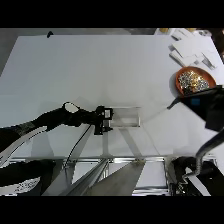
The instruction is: Fold the box and place the chain.
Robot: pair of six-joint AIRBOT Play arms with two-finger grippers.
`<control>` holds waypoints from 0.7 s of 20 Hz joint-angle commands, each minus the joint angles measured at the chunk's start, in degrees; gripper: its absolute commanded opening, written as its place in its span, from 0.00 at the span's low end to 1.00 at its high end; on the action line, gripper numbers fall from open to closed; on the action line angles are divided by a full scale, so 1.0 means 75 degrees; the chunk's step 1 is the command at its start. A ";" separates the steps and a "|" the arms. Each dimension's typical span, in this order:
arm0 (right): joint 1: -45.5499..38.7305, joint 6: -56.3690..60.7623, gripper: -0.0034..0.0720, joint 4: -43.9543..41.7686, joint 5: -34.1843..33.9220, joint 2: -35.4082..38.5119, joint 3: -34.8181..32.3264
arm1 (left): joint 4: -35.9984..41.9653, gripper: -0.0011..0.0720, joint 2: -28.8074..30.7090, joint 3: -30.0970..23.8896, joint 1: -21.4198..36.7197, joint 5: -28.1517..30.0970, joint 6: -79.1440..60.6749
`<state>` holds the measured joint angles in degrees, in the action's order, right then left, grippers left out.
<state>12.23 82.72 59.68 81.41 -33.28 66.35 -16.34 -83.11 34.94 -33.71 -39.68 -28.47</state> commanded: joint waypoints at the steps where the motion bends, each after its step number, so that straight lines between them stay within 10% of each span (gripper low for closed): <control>1: 0.1329 0.0201 0.07 0.0041 -0.1058 -0.0026 -0.0866 | 0.0000 0.11 0.0003 -0.0003 0.0006 0.0003 0.0000; 14: 0.3885 0.0708 0.07 0.1935 -0.3366 -0.3069 -0.2326 | 0.0000 0.11 0.0003 -0.0003 0.0006 0.0003 0.0000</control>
<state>39.48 87.59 72.16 58.26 -51.13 49.28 -16.34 -83.11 34.94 -33.71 -39.68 -28.47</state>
